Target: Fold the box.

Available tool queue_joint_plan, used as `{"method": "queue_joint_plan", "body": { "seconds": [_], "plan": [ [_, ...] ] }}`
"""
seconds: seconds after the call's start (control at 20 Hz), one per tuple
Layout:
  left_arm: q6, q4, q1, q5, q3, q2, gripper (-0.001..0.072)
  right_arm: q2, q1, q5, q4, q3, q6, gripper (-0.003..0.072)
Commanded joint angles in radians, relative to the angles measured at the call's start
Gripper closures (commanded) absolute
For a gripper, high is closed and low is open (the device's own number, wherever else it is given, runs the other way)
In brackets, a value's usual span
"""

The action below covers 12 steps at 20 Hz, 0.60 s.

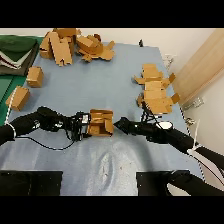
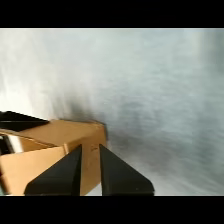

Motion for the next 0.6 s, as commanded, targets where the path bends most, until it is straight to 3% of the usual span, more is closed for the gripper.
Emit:
{"method": "queue_joint_plan", "body": {
  "seconds": [0.0,0.05,0.1,0.15,0.45,0.55],
  "plan": [
    [0.000,0.000,0.000,0.000,0.001,0.000,0.0328,0.003,0.008,0.002,-0.031,0.069,-0.019,0.0499],
    [0.000,0.000,0.000,0.000,0.001,0.000,0.0328,0.003,0.008,0.002,-0.061,0.082,0.003,0.0493],
    [0.000,0.000,0.000,0.000,0.001,0.000,0.0328,0.003,0.008,0.006,-0.094,0.090,0.038,0.0383],
    [0.000,0.000,0.000,0.000,0.001,0.000,0.0328,0.003,0.009,0.015,-0.119,0.095,0.066,0.0324],
    [0.000,0.000,0.000,0.001,0.001,0.000,0.0328,-0.013,0.044,0.027,-0.341,0.095,0.227,0.0314],
    [0.000,0.000,0.000,0.001,0.001,0.000,0.0328,-0.002,0.053,0.034,-0.342,0.103,0.227,0.0314]
  ]
}}
